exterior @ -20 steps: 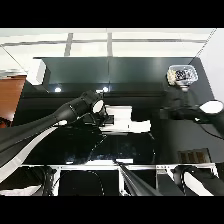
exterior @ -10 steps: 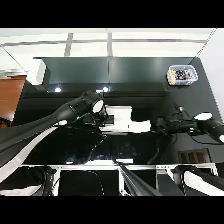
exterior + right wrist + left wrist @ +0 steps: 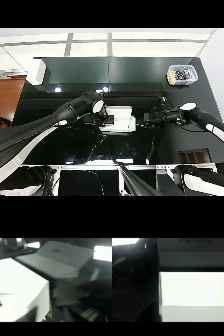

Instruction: Fold the box and place the chain.

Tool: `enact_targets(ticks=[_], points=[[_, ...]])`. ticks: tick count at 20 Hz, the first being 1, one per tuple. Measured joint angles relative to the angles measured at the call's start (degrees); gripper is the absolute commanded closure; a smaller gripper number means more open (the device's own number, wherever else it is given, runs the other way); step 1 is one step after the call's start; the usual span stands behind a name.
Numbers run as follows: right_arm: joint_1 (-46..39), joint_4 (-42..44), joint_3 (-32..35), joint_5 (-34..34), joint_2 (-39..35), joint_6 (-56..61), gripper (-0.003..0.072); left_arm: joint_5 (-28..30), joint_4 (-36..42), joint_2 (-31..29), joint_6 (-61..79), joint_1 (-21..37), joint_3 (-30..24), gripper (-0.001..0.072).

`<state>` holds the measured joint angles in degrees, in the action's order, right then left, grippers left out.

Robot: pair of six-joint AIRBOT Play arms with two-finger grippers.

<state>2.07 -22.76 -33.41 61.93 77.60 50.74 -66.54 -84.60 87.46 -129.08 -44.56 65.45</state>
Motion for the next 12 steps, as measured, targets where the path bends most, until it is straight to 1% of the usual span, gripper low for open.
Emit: enact_targets(ticks=[9, 10, 11, 12], points=[[1.6, 1.42, -3.02, 5.79, 0.17, -0.81, 0.008, 0.04, 0.02, 0.0, 0.07, 0.0, 0.02, 0.0683], [2.32, 1.55, -3.72, 6.03, 0.17, -0.81, 0.0161, 0.04, 0.02, 0.0, 0.07, 0.0, 0.0, 0.0682], [3.3, 1.49, -4.48, 6.05, 0.17, -0.74, 0.0207, 0.04, 0.02, 0.0, 0.07, 0.0, 0.0, 0.0683], [4.35, 1.46, -5.27, 5.84, 0.17, -0.13, 0.0215, 0.04, 0.02, 0.0, 0.07, 0.0, 0.02, 0.0682]])
